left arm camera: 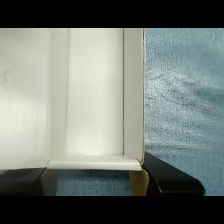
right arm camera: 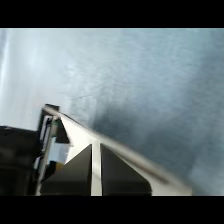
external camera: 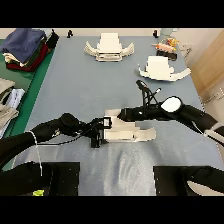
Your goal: Fold the box.
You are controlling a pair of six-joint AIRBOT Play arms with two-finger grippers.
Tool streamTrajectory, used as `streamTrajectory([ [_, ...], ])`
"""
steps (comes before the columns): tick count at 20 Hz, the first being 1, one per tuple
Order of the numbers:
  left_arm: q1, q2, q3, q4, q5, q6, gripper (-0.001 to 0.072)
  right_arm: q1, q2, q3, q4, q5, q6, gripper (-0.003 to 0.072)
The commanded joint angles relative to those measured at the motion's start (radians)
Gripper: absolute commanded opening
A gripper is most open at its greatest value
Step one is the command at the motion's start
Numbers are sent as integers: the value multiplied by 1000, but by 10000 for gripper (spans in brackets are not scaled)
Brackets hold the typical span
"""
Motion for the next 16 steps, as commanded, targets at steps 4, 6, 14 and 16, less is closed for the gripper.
streamTrajectory([
  [4,0,0,0,0,-1,0,505,4,-161,26,-76,27,-47,7],
  [6,0,0,0,0,0,0,505,4,-162,26,-76,18,-80,7],
  [14,0,0,0,0,0,0,505,4,-162,26,-87,19,-83,6],
  [16,0,0,0,0,0,0,505,4,-162,26,-86,19,-83,6],
])
